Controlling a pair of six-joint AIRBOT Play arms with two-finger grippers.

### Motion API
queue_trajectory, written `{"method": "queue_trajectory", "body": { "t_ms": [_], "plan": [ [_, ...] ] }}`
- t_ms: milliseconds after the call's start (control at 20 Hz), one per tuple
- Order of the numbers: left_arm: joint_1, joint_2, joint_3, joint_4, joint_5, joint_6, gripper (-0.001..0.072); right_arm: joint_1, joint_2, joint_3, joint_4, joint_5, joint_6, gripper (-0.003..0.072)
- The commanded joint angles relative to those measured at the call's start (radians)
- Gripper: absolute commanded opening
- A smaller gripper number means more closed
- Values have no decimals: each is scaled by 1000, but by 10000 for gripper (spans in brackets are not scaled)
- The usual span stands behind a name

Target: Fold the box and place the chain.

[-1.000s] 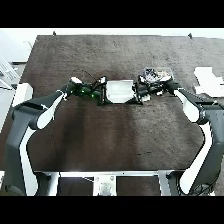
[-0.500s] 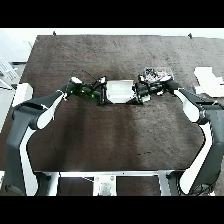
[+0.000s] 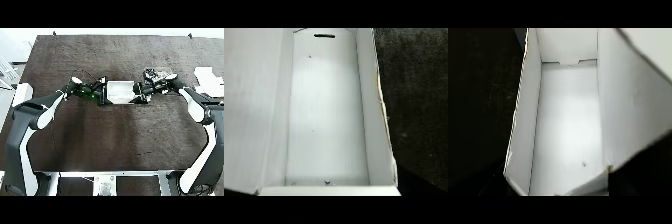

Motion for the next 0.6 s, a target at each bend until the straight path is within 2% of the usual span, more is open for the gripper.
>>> {"method": "queue_trajectory", "body": {
  "t_ms": [0, 450, 500, 550],
  "plan": [
    [1, 0, 1, 0, 2, -2, 350, -27, 23, 0, -66, 21, 55, 692],
    [1, 0, 1, 0, 1, -2, 350, -129, 144, 0, -65, 22, 83, 685],
    [1, 0, 1, 0, 1, -2, 350, -126, 155, 0, -47, 48, 85, 585],
    [1, 0, 1, 0, 1, -2, 350, -118, 161, 0, -12, 99, 84, 350]
  ]
}}
